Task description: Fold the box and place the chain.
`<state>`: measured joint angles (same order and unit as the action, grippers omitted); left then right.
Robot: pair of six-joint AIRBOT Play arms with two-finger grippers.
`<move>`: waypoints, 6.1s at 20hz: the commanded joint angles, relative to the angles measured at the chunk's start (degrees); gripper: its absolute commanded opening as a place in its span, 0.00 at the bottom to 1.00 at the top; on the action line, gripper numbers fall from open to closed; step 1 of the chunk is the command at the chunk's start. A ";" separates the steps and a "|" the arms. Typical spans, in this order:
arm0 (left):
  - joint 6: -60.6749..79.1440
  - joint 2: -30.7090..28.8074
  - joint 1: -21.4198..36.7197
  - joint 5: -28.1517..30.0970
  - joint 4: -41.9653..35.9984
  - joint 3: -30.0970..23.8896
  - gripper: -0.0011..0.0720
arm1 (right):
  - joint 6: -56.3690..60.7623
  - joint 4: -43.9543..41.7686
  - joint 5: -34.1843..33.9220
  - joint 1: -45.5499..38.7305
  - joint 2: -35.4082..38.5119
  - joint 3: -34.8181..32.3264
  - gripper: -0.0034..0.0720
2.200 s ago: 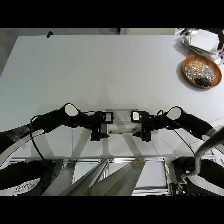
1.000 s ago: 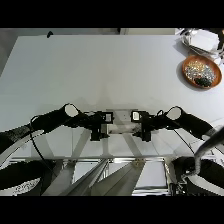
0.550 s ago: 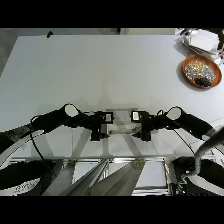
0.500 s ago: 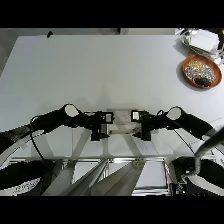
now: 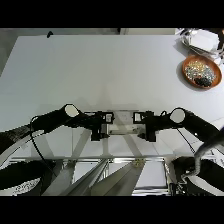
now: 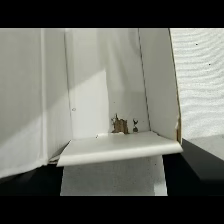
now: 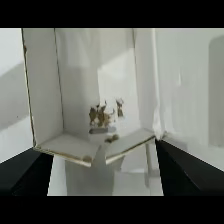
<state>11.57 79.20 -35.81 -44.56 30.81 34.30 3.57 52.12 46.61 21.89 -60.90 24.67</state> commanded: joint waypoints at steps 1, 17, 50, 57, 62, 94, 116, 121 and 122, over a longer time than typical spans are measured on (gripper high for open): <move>-0.07 0.00 0.00 -0.07 0.00 -0.04 0.36 | 7.23 9.70 1.57 0.00 5.22 0.04 0.97; -0.07 0.00 0.00 -0.04 0.00 -0.04 0.36 | -3.87 -34.80 -9.77 0.02 11.96 0.02 0.05; -0.07 0.00 0.00 -0.24 -0.02 -0.04 0.36 | 9.27 16.79 7.19 0.02 21.51 -0.57 0.77; -0.07 0.00 0.00 -0.24 -0.02 -0.04 0.36 | 0.15 9.66 -4.66 5.27 11.78 -3.37 0.55; -0.07 0.00 0.00 -0.24 -0.02 -0.04 0.36 | -1.29 6.10 -6.08 6.60 7.69 -3.34 0.42; -0.07 0.00 0.00 -0.24 -0.02 -0.04 0.36 | 9.66 1.36 -3.37 4.09 19.37 -3.08 0.24; -0.07 0.00 0.00 -0.26 -0.13 -0.04 0.36 | 60.37 1.14 14.45 -17.07 4.39 -2.75 0.06; -0.07 0.00 0.00 -0.24 -0.13 -0.04 0.36 | 60.37 -2.12 12.02 -13.99 3.28 -2.75 0.06; -0.04 0.00 0.00 -0.26 -0.13 -0.04 0.36 | 60.33 -3.02 12.02 -13.49 3.28 -2.73 0.06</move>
<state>11.51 79.22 -35.81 -44.82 30.68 34.28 64.23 52.27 59.51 6.85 -56.86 21.89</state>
